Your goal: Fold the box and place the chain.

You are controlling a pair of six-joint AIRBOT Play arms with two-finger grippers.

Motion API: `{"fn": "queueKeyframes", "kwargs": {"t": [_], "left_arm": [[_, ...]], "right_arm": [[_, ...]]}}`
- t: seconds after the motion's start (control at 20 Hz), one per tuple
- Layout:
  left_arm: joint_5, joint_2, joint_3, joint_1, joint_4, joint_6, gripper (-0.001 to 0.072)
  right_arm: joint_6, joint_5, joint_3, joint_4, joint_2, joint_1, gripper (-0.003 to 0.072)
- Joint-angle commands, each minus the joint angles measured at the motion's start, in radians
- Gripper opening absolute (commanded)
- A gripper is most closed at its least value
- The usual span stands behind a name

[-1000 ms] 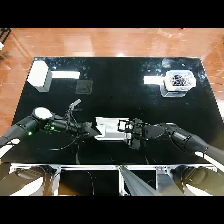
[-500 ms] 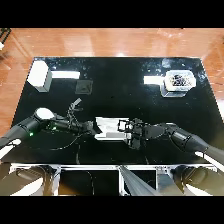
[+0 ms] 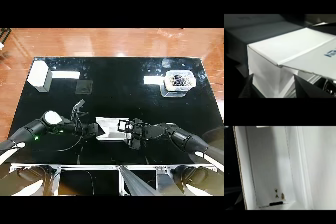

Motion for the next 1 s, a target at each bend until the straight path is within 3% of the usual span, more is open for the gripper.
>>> {"fn": "queueKeyframes", "kwargs": {"t": [0.0,0.2,0.55,0.6,0.65,0.7,0.95], "left_arm": [[0.072,0.0,0.001,-0.024,0.016,-0.041,0.0612],[0.075,0.0,0.007,-0.029,0.08,-0.102,0.0611],[0.077,0.0,0.149,-0.229,0.64,-0.586,0.0605],[0.065,0.0,0.165,-0.257,0.702,-0.655,0.0567],[0.053,0.0,0.182,-0.286,0.756,-0.705,0.047],[0.048,0.0,0.193,-0.309,0.791,-0.724,0.0443],[-0.008,0.0,0.206,-0.332,0.812,-0.813,0.0443]], "right_arm": [[0.0,0.0,0.0,0.0,-0.001,0.0,0.0063],[0.0,0.0,0.0,0.0,-0.001,0.0,0.0063],[0.0,0.0,0.0,0.0,-0.001,0.0,0.0063],[0.0,0.0,0.0,0.0,-0.001,0.0,0.0063],[0.0,0.0,0.0,0.0,-0.001,0.0,0.0063],[0.0,0.0,0.0,0.0,-0.001,0.0,0.0063],[0.0,0.0,0.0,0.0,-0.001,0.0,0.0063]]}}
